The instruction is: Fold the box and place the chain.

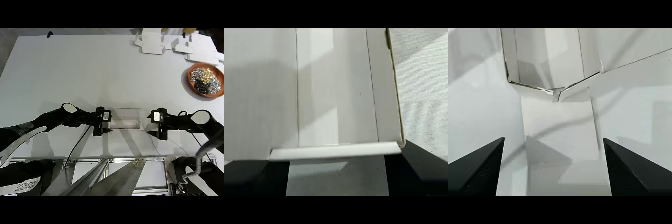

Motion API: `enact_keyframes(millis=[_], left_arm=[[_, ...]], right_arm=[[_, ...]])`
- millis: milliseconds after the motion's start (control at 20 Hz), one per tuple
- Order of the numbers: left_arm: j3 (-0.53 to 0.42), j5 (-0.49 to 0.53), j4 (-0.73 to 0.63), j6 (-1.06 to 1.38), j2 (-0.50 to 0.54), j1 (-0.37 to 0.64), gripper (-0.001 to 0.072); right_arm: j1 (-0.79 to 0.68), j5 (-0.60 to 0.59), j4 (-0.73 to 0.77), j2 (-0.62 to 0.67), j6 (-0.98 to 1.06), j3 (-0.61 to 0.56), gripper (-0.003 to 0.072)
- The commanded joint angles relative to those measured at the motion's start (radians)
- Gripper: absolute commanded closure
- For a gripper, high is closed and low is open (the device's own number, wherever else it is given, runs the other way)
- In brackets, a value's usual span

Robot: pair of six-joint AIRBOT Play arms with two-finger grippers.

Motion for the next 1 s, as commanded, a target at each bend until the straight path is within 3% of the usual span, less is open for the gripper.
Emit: enact_keyframes(millis=[0,100,150,200,300,450,750,950], left_arm=[[0.0,0.002,0.0,-0.001,0.001,0.0,0.0499],[0.0,0.002,0.0,-0.001,0.001,0.0,0.0499],[0.0,0.002,0.0,-0.001,0.001,0.0,0.0499],[0.0,0.002,0.0,-0.001,0.001,0.0,0.0499],[0.0,0.002,0.0,-0.001,0.001,0.0,0.0499],[0.0,0.002,0.0,-0.001,0.001,0.0,0.0499],[0.0,0.002,0.0,-0.001,0.001,0.0,0.0499],[0.0,0.002,0.0,-0.001,0.001,0.0,0.0499]], right_arm=[[-0.004,0.045,0.024,0.106,0.055,0.0,0.0062],[0.013,0.077,0.175,0.112,0.039,0.0,0.032],[0.033,0.09,0.23,0.112,0.008,0.0,0.0521],[0.054,0.095,0.27,0.111,-0.019,0.0,0.0671],[0.108,0.026,0.362,0.111,-0.036,0.0,0.0675],[0.195,-0.196,0.525,0.09,-0.096,0.0,0.0675],[0.333,-0.559,0.861,-0.169,-0.179,0.003,0.0675],[0.335,-0.581,0.901,-0.246,-0.063,0.014,0.0675]])
